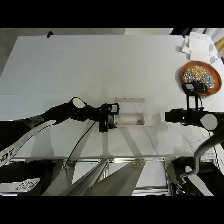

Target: Fold the box and place the chain.

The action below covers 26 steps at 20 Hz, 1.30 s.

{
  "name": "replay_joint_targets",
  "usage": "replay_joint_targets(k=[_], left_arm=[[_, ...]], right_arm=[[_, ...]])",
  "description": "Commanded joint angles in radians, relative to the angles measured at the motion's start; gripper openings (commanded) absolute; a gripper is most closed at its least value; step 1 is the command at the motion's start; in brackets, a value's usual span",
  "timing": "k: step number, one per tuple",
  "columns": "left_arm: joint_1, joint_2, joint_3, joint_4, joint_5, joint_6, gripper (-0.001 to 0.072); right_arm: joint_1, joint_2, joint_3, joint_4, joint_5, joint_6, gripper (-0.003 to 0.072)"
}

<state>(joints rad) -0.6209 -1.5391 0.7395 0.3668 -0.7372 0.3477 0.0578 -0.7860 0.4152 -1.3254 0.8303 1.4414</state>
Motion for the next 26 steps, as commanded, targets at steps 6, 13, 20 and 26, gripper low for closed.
replay_joint_targets(k=[6, 13, 20, 26], left_arm=[[0.0, 0.001, 0.0, 0.0, 0.0, 0.0, 0.0273], [0.0, 0.001, 0.0, 0.0, 0.0, 0.0, 0.0273], [0.0, 0.001, 0.0, 0.0, 0.0, 0.0, 0.0273], [0.0, 0.001, 0.0, 0.0, 0.0, 0.0, 0.0273]], right_arm=[[-0.01, -0.227, 0.0, 0.294, -0.002, -0.183, 0.0019], [-0.009, -0.247, 0.0, 0.376, 0.004, -0.261, 0.0019], [-0.009, -0.237, 0.0, 0.452, 0.024, -0.329, 0.0022], [-0.009, -0.146, 0.0, 0.477, 0.036, -0.33, 0.0071]])
